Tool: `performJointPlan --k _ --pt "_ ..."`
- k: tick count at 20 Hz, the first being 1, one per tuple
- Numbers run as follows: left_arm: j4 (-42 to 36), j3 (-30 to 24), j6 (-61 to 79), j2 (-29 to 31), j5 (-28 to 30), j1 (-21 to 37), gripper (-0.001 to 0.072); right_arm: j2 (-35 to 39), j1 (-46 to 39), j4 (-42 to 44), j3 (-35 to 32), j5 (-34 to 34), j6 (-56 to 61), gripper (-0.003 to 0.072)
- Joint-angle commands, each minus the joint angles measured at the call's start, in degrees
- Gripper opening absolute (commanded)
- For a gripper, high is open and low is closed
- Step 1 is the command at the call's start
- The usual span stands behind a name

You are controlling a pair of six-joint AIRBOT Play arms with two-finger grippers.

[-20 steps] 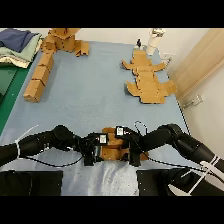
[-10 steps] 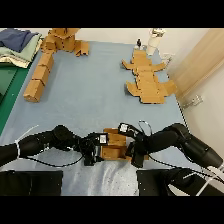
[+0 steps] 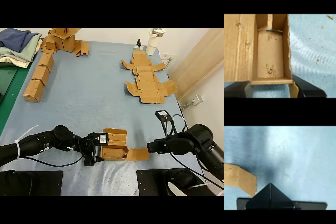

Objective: Fold the box.

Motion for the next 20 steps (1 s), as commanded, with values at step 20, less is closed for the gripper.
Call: performJointPlan --k 20 --pt "0.02 0.04 0.04 0.04 0.00 0.04 0.0459 -3.17 -2.47 32.63 -10.78 17.03 -2.45 0.0003"
